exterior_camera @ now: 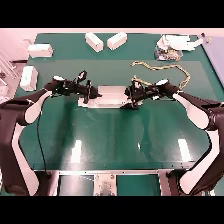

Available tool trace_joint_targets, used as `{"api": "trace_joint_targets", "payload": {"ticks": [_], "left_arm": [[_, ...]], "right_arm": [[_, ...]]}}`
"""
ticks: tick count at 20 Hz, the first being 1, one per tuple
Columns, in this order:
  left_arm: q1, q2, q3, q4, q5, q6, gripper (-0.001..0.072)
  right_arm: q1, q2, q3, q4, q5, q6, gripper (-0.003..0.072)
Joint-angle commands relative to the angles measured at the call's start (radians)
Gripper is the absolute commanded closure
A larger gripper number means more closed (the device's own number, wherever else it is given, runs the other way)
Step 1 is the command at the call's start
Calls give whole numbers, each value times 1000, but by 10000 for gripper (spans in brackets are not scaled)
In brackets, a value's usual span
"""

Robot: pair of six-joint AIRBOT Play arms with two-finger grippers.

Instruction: Fold the box and place the chain.

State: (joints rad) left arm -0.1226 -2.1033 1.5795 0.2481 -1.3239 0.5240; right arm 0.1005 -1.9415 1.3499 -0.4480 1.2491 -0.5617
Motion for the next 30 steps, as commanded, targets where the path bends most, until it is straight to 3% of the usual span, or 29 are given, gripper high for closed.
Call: {"api": "trace_joint_targets", "payload": {"ticks": [1, 30], "left_arm": [[1, 1, 1, 0, 0, 0, 689], [1, 1, 1, 0, 0, 0, 689]], "right_arm": [[5, -14, 12, -6, 5, 16, 16], [8, -65, 59, 25, 70, 84, 29]]}}
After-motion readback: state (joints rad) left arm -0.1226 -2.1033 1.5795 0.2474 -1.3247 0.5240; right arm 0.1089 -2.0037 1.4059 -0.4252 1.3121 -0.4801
